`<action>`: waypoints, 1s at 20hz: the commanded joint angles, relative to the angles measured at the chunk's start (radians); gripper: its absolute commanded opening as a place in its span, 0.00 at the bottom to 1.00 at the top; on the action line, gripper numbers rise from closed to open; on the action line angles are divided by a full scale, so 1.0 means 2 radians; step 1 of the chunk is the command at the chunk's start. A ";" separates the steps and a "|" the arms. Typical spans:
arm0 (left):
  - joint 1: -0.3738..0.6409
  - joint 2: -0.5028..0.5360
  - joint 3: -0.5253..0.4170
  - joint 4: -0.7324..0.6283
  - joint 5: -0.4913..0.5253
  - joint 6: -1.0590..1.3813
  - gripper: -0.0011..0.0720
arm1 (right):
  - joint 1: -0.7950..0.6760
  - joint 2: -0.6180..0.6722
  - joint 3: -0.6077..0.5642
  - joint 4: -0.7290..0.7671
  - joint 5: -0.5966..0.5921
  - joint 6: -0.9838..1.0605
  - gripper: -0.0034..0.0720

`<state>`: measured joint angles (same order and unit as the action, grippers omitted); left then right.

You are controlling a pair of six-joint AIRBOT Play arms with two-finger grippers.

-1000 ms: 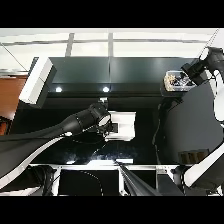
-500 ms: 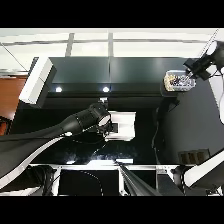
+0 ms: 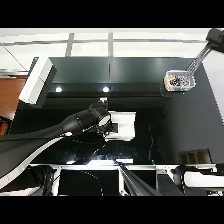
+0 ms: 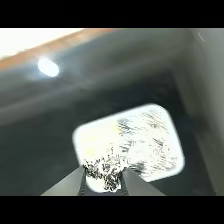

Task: Fold the box and place the chain.

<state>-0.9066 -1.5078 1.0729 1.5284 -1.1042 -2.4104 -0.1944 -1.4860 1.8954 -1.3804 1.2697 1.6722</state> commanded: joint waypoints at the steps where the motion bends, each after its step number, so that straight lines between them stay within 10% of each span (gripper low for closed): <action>1: 0.000 0.000 0.000 0.000 0.000 0.000 0.06 | -0.004 0.065 0.000 0.081 0.010 -0.044 0.05; 12: 0.000 0.000 0.000 0.000 0.000 0.000 0.06 | 0.010 0.230 -0.098 0.210 0.028 -0.106 0.05; 20: 0.000 0.000 0.000 0.000 0.000 0.000 0.06 | 0.142 0.321 -0.128 0.166 0.065 -0.118 0.05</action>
<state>-0.9066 -1.5078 1.0729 1.5284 -1.1046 -2.4104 0.0109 -0.8974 1.6512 -1.0245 1.3651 1.4425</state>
